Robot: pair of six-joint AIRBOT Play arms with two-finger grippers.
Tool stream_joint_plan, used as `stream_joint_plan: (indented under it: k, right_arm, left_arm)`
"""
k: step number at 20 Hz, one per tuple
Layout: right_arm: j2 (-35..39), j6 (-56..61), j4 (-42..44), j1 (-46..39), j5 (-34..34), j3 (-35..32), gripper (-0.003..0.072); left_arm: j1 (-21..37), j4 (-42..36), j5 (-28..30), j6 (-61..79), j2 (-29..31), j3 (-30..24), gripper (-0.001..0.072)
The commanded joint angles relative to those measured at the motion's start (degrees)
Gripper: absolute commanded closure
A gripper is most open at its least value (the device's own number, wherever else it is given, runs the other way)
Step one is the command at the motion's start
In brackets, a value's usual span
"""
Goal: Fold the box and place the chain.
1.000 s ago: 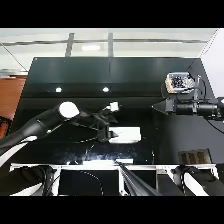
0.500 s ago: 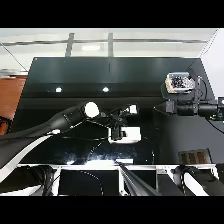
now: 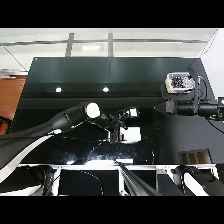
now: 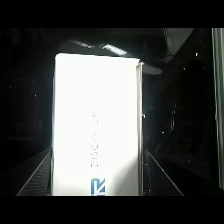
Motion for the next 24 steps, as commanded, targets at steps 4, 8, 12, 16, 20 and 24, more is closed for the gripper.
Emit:
stream_joint_plan:
  k: [4,8,12,16,20,24]
  right_arm:
    - [0.07,-0.07,-0.04,-0.04,-0.09,0.07,0.0671]
    - [0.07,-0.07,-0.04,-0.04,-0.09,0.07,0.0672]
    - [0.07,-0.07,-0.04,-0.04,-0.07,0.07,0.0671]
    - [0.07,-0.07,-0.04,-0.04,-0.11,0.07,0.0671]
    - [0.07,-0.04,-0.04,-0.04,-0.26,0.07,0.0671]
    - [0.07,-0.02,-0.02,-0.04,-0.28,0.07,0.0671]
  left_arm:
    - [-0.66,0.48,-1.03,-0.07,-0.04,0.07,-0.0001]
    - [-2.29,3.48,-0.72,-0.07,-0.17,0.07,-0.0001]
    - [-2.75,4.22,0.22,-0.09,-1.01,0.07,-0.0001]
    - [-3.8,4.44,1.44,-0.07,-3.45,0.07,-0.0001]
    - [-3.74,5.07,3.91,-0.28,-3.76,0.09,0.0147]
    - [2.89,12.76,-2.25,-10.45,-1.22,0.11,0.0343]
